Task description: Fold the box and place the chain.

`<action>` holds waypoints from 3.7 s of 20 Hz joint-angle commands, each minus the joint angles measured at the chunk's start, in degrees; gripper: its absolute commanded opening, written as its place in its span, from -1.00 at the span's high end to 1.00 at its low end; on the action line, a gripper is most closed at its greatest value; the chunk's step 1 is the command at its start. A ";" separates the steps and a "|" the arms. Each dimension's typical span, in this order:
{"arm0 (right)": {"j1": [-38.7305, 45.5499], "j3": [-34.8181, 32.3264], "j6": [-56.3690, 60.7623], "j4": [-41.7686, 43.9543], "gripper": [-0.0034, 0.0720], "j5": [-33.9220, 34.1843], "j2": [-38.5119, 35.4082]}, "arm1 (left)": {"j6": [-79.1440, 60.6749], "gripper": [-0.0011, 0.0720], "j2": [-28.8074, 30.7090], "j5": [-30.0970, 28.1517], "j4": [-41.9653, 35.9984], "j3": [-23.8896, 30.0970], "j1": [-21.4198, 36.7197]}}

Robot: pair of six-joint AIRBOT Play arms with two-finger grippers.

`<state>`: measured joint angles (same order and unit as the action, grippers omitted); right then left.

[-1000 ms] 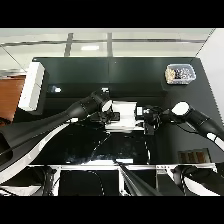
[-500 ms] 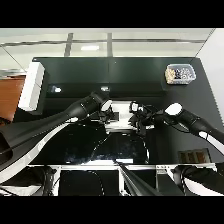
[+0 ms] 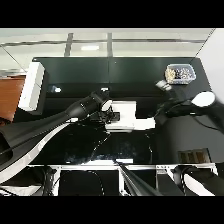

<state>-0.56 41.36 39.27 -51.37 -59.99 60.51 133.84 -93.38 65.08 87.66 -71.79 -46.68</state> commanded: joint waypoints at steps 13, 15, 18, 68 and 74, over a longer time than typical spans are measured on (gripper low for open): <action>3.67 -8.70 16.52 25.33 0.84 0.07 18.69 | -0.11 0.89 -0.04 -0.17 -0.26 0.02 0.02; 2.69 -5.75 15.98 24.04 0.84 -2.03 18.67 | -0.11 0.89 -0.04 -0.15 -0.26 0.02 0.02; 3.15 -0.83 15.98 22.23 -0.69 -8.33 18.67 | -0.11 0.89 -0.04 -0.13 -0.28 0.02 0.02; -35.26 17.14 83.14 -30.82 0.85 -1.01 22.97 | -0.11 0.89 -0.04 -0.55 -0.24 0.02 0.02; -35.26 17.31 83.06 -30.82 0.36 -2.25 22.97 | -0.11 0.89 -0.04 -0.57 -0.26 0.02 0.02</action>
<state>-35.79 58.59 122.08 -82.13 -61.49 83.44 133.64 -93.38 64.58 87.57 -71.77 -46.68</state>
